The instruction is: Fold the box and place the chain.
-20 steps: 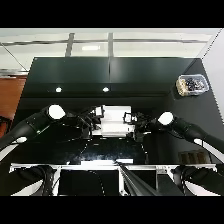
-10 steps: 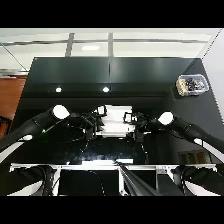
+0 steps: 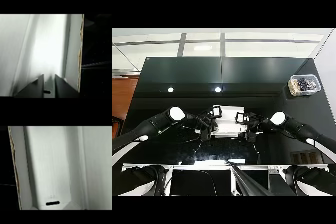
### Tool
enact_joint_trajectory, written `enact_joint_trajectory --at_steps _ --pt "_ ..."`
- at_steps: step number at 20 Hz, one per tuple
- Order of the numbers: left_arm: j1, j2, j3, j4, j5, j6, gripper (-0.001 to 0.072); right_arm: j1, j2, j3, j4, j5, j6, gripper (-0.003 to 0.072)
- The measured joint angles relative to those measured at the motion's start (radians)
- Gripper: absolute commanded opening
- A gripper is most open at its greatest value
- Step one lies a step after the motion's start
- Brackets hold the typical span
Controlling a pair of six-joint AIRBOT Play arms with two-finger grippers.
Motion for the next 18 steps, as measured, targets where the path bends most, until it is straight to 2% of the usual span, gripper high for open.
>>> enact_joint_trajectory --at_steps 3,5,9,12,15,18 --pt "0.02 0.038 0.021 0.061 -0.038 -0.056 0.0028 0.0 0.0 0.0 0.002 -0.002 0.001 0.0159" --pt "0.068 0.092 0.05 0.134 -0.074 -0.16 0.0028 0.0 0.0 0.0 0.005 -0.006 0.006 0.0158" --pt "0.222 0.226 0.091 0.331 -0.164 -0.416 0.0028 0.0 0.0 0.0 0.002 -0.003 0.002 0.0159" --pt "0.359 0.273 0.085 0.424 -0.211 -0.699 0.0028 0.0 0.0 0.0 0.002 -0.002 0.001 0.0159" --pt "0.47 0.262 0.023 0.418 -0.255 -0.966 0.0029 0.0 0.0 0.0 0.002 -0.001 0.001 0.0159" --pt "0.536 0.202 -0.055 0.274 -0.303 -1.094 0.0028 0.0 0.0 0.0 0.001 -0.001 0.0 0.0159"
